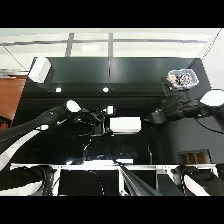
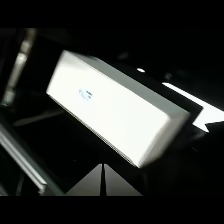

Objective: Fold the box and place the chain.

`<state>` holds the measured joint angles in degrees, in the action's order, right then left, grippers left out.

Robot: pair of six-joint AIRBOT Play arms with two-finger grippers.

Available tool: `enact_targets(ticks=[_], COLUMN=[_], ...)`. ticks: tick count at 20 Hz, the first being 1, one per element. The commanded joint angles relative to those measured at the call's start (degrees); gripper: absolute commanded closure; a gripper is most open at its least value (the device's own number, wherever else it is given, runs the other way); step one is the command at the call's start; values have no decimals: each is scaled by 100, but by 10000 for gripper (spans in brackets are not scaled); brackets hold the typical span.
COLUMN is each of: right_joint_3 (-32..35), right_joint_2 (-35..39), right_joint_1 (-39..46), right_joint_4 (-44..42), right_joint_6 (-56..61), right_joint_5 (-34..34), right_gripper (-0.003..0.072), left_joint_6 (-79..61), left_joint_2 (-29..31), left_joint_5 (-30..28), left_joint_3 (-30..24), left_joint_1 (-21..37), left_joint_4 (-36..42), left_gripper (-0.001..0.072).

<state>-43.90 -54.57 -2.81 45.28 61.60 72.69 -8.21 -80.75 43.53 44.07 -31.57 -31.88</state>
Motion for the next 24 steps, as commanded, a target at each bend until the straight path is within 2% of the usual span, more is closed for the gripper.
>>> enact_targets(ticks=[1,4,6,9,14,17,24], right_joint_3=[-96,-96,-94,-94,-94,-94,-96], right_joint_2=[516,581,581,579,579,579,579], right_joint_1=[721,1182,1233,1233,1233,1233,1233], right_joint_4=[1213,1220,1215,997,896,896,894], right_joint_6=[417,417,417,420,417,417,420], right_joint_5=[535,555,184,-271,-264,-269,-424], right_gripper=[670,669,669,669,669,669,669], left_joint_6=[640,1554,1902,2339,2889,2951,2946], left_joint_2=[511,1130,1213,782,-442,-723,-835], left_joint_5=[92,533,621,621,697,824,1185], left_joint_3=[9,15,153,782,1971,2092,2098], left_joint_1=[48,107,-4,-402,-793,-798,-988], left_joint_4=[-664,-1060,-1025,-1025,-1054,-1141,-1331], left_gripper=[-11,-10,-1,1,-2,-8,-8])
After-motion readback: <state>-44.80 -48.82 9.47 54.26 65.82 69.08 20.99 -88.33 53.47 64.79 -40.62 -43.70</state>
